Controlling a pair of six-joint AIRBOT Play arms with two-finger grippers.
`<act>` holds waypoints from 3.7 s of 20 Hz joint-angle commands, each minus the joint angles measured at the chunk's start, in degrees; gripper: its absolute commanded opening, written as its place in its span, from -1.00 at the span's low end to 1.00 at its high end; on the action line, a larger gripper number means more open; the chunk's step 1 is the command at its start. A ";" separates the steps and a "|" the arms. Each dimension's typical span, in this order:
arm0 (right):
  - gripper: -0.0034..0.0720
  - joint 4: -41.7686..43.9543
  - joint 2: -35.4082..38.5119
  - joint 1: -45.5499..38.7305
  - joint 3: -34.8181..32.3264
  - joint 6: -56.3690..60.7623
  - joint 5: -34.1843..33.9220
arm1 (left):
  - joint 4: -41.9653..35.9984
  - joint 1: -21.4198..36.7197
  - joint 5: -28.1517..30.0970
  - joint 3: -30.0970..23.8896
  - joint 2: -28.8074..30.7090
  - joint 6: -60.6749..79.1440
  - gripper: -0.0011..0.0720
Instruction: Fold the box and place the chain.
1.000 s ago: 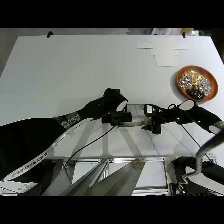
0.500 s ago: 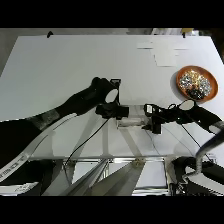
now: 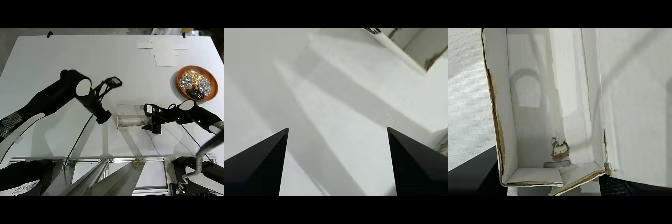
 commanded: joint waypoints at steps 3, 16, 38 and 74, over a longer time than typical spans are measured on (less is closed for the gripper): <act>0.16 0.02 0.02 0.04 0.00 0.00 0.02 | -23.02 3.61 22.16 -16.22 -0.61 59.41 0.91; 0.16 0.00 0.02 0.04 0.02 0.00 0.02 | -36.57 3.48 23.93 -20.61 -3.04 75.14 0.93; 0.16 0.00 0.02 0.04 0.00 0.00 0.02 | -43.15 3.08 27.76 -21.59 -4.42 74.03 0.95; 0.16 0.02 0.02 0.04 0.00 0.00 0.00 | -49.07 0.04 31.52 -21.62 -6.64 76.48 0.95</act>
